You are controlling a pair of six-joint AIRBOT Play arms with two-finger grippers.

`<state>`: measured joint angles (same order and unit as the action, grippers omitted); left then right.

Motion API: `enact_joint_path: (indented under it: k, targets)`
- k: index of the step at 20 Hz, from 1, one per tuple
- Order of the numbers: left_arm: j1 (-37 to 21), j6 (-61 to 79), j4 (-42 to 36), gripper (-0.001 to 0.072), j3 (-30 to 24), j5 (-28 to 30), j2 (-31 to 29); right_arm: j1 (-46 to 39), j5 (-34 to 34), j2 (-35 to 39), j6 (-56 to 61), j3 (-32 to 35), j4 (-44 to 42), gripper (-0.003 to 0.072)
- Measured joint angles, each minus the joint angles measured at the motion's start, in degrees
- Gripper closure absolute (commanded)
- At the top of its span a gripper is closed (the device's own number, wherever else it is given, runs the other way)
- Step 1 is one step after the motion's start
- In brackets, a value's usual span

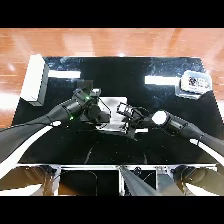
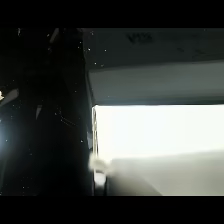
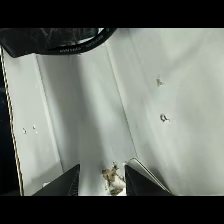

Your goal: Fold the box and place the chain.

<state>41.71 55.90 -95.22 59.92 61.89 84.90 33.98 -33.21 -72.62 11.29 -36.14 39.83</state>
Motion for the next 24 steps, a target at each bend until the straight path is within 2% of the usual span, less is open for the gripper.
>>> enact_joint_path:
  k: [1, 2, 3, 7, 12, 18, 24]
  targets:
    - [0.0, 0.0, 0.0, 0.0685, 0.0, 0.0, 0.0, 0.04, 0.13, 0.0, 0.0, 0.0, -0.04, 0.0339]
    - [0.0, 0.0, 0.0, 0.0686, 0.0, -0.02, 0.0, 0.04, 0.35, 0.0, 0.0, 0.0, -0.07, 0.0543]
    - [0.0, -0.22, -0.04, 0.0686, 0.0, -0.02, 0.0, 0.04, 0.74, -0.02, 0.04, 0.0, -0.24, 0.0658]
    - [0.0, -0.15, -0.09, 0.0686, 0.0, -0.09, 0.0, -0.15, 1.03, 0.02, 1.05, 0.0, -0.26, 0.0644]
    - [0.0, -0.09, -0.11, 0.0686, 0.0, -0.07, 0.0, -4.07, -2.32, 2.21, 11.02, -1.16, -0.2, 0.064]
    - [0.02, 0.2, 0.07, 0.0686, 0.0, 0.22, 0.0, -14.05, -14.75, 7.87, 22.71, -4.24, -0.24, 0.064]
    - [0.04, 0.02, 0.17, 0.0686, 0.0, 0.5, 0.0, -29.18, -31.28, 9.49, 45.35, -5.14, 4.39, 0.064]
